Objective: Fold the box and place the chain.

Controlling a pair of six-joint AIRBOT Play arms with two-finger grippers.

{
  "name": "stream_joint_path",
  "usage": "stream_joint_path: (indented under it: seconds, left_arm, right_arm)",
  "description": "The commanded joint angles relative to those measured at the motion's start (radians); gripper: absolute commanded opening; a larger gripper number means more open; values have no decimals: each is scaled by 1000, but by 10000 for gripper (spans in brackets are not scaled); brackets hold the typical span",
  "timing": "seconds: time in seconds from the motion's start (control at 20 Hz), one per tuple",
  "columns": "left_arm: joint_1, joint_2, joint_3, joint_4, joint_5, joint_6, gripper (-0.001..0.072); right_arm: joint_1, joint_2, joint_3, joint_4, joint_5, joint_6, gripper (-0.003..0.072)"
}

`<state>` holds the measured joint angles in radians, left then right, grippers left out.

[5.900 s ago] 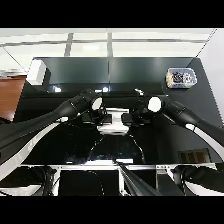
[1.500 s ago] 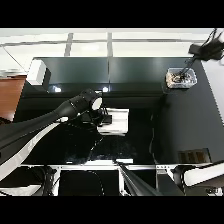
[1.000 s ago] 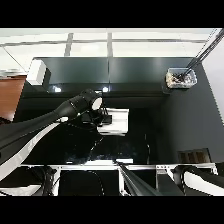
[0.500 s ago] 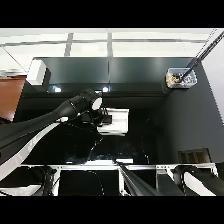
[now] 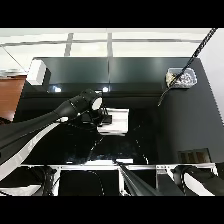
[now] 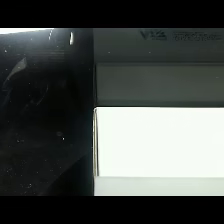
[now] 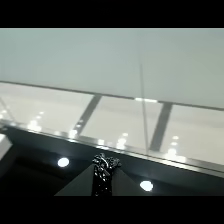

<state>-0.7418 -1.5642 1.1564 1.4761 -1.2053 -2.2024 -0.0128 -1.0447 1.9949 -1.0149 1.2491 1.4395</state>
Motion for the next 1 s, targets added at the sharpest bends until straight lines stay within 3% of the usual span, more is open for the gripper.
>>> stream_joint_path:
  seconds: [0.0,0.25,0.95]
  left_arm:
    - [1,0,1,1,0,0,27]
    - [1,0,1,1,0,0,27]
    - [1,0,1,4,0,0,27]
  right_arm:
    - [5,1,3,70,37,4,15]
    - [6,0,2,152,68,4,15]
    - [179,-10,-67,153,208,27,16]
